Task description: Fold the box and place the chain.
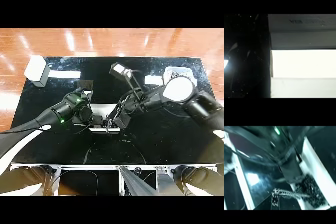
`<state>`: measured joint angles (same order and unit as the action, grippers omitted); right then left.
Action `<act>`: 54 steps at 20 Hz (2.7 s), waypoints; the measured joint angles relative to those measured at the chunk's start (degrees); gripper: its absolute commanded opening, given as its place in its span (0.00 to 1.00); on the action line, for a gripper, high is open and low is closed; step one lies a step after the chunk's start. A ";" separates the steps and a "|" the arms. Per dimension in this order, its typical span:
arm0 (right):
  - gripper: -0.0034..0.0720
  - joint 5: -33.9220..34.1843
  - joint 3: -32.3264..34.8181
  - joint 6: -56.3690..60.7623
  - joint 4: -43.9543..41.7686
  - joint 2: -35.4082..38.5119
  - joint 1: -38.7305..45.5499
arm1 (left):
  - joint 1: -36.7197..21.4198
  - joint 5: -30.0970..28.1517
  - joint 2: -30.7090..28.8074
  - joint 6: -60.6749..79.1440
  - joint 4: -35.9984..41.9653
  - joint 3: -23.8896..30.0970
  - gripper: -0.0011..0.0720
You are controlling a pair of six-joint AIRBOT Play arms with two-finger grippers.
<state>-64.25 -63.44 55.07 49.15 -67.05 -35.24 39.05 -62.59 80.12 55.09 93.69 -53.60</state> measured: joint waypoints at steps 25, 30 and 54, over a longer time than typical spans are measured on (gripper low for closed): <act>0.93 -6.93 -9.40 0.70 0.66 -4.68 4.28 | 0.00 -0.13 0.00 -0.02 0.02 0.00 0.04; 0.94 -8.55 -8.63 1.84 1.77 -5.46 4.59 | 0.00 -0.24 0.00 -0.02 0.04 0.00 0.04; 0.94 -24.26 -2.03 12.79 6.01 -2.14 24.90 | -0.07 -15.52 -6.54 11.26 -3.67 -9.27 0.78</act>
<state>-88.51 -65.47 67.85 55.16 -69.19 -10.35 38.98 -78.11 73.58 66.35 90.02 -62.87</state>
